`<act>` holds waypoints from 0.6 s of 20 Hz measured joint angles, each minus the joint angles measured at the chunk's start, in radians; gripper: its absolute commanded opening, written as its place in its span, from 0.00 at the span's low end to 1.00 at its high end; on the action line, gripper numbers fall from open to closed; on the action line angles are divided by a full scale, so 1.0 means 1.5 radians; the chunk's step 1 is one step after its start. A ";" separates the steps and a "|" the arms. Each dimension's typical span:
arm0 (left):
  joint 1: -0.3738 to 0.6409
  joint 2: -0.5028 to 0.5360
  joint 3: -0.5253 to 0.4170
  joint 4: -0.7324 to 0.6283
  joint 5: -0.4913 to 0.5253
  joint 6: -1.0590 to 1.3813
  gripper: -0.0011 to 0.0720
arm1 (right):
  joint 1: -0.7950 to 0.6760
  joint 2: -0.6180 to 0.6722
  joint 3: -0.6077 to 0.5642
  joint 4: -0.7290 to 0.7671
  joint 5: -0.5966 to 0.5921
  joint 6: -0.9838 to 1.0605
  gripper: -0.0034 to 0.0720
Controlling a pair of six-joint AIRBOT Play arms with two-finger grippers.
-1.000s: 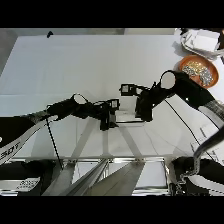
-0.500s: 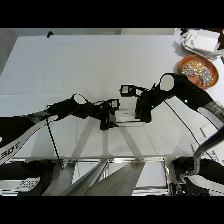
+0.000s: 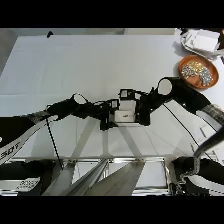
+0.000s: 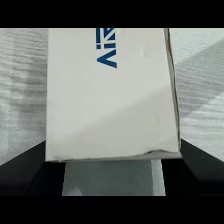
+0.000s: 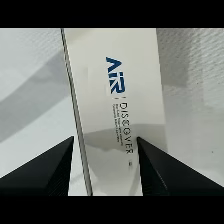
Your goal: Fold the box and place the chain.
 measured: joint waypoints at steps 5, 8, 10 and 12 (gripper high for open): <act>-0.001 0.000 0.000 0.002 -0.007 0.002 0.30 | 0.000 0.040 -0.002 0.000 -0.026 -0.001 0.69; -0.001 0.000 0.000 0.001 -0.006 0.000 0.30 | 0.000 0.070 -0.002 0.014 -0.044 -0.002 0.64; -0.001 0.000 0.000 0.000 -0.004 0.000 0.30 | 0.000 0.084 -0.002 0.038 -0.049 -0.003 0.08; -0.001 0.000 0.000 0.000 -0.003 -0.001 0.30 | 0.000 0.092 -0.011 0.087 -0.054 -0.011 0.06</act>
